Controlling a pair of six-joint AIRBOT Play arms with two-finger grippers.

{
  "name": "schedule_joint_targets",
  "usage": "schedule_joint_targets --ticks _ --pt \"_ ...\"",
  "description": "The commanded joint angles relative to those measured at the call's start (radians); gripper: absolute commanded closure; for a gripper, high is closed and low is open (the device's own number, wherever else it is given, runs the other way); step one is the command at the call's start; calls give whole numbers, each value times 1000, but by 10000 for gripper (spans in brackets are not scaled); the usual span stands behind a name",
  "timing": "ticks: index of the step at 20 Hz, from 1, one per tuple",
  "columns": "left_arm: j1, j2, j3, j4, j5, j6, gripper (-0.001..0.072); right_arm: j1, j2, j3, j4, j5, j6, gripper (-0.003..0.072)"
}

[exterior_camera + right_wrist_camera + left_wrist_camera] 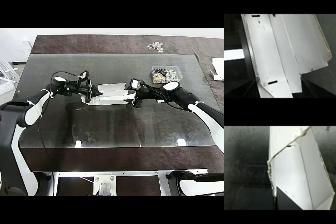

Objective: Fold the box and place the chain.

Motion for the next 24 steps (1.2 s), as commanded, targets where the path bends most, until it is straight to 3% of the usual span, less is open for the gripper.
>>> schedule_joint_targets --ticks 1,24 --pt "1 1 0 4 -2 -5 688 -9 -32 27 6 36 -24 68" --pt "1 1 0 6 1 -5 688 -78 -261 267 -28 290 -27 68"
